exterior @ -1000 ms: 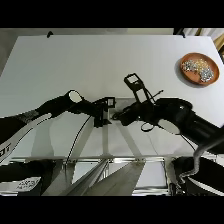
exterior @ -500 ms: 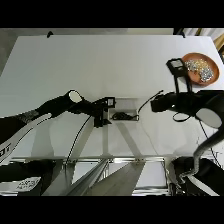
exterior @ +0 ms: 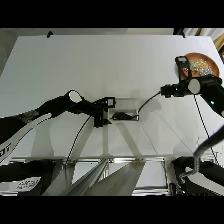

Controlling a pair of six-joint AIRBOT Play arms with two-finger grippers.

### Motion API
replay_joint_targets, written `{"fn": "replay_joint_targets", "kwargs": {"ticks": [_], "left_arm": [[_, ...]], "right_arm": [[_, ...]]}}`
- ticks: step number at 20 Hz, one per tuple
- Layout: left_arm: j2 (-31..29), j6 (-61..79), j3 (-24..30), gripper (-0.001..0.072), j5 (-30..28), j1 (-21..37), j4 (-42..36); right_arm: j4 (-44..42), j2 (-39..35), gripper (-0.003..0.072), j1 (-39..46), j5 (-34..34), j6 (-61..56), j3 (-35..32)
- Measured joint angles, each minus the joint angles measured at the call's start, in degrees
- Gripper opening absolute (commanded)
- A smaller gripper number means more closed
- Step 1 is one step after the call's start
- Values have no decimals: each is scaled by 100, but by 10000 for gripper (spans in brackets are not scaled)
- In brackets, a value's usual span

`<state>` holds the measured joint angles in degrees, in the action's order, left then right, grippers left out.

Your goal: Fold the box and place the chain.

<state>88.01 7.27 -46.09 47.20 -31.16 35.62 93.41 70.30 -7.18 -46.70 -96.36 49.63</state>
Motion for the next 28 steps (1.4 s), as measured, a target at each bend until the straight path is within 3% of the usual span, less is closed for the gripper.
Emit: {"fn": "replay_joint_targets", "kwargs": {"ticks": [4, 9, 11, 12, 15, 21, 28], "left_arm": [[0, -2, 0, 11, 0, 0, 0], [0, 0, 0, 11, 0, 0, 0], [0, 0, 0, 11, 0, 0, 0], [0, 0, 0, 11, 0, 0, 0], [0, 0, 0, 11, 0, 0, 0], [0, 0, 0, 11, 0, 0, 0], [0, 0, 0, 11, 0, 0, 0]], "right_arm": [[-50, 1010, 305, 83, 273, 151, 509], [-83, 1668, 250, 107, 308, 205, 859], [-107, 1818, 72, 109, 229, 212, 907], [-109, 1858, 18, 107, 205, 216, 922], [-116, 1880, 17, 107, 136, 260, 938], [-192, 1226, 17, 107, -63, 400, 940], [-927, -492, 17, 109, -719, 1080, 946]]}}
